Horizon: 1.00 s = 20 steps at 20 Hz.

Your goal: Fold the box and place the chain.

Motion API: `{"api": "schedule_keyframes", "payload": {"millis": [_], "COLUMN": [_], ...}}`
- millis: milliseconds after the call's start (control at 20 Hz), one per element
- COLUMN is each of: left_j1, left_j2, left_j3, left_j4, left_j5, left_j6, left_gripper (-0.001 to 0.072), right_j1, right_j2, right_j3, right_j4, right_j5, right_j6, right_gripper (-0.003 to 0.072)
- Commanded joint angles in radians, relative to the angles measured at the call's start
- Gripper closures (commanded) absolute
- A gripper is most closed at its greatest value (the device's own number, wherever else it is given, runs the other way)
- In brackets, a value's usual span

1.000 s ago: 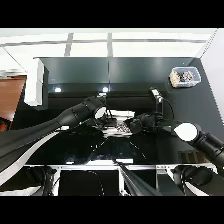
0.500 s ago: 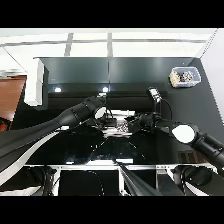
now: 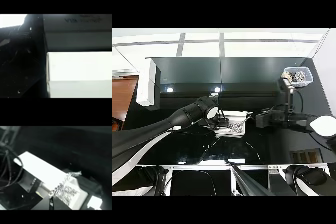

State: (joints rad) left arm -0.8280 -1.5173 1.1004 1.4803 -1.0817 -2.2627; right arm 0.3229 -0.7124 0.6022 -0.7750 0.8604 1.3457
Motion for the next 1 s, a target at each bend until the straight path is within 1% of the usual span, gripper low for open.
{"api": "schedule_keyframes", "payload": {"millis": [0,100,150,200,400,500,750,950], "left_j1": [0.0,0.0,0.0,0.0,0.0,0.0,0.0,0.0], "left_j2": [0.0,0.0,0.0,0.0,0.0,0.0,0.0,0.0], "left_j3": [0.001,0.001,0.001,0.001,0.001,0.001,0.001,0.001], "left_j4": [0.002,0.002,0.002,0.001,0.001,0.001,0.002,0.002], "left_j5": [0.004,0.008,0.008,0.007,0.005,0.005,0.007,0.007], "left_j6": [0.0,0.0,0.0,0.0,0.0,0.0,0.0,0.0], "left_gripper": [0.0679,0.0678,0.0679,0.0679,0.0679,0.0679,0.0679,0.0679], "right_j1": [-0.091,-0.09,-0.09,-0.09,-0.09,-0.09,-0.081,0.005], "right_j2": [0.01,0.01,0.01,0.01,0.009,0.009,-0.002,-0.048], "right_j3": [0.007,0.006,0.006,0.006,0.006,0.006,0.006,0.006], "right_j4": [0.007,0.02,0.034,0.06,0.259,0.313,0.311,0.314], "right_j5": [0.218,0.27,0.267,0.256,0.202,0.169,0.113,0.032], "right_j6": [0.034,0.031,0.029,0.018,-0.07,-0.075,-0.051,-0.051], "right_gripper": [0.067,0.067,0.067,0.067,0.0671,0.067,0.067,0.067]}}
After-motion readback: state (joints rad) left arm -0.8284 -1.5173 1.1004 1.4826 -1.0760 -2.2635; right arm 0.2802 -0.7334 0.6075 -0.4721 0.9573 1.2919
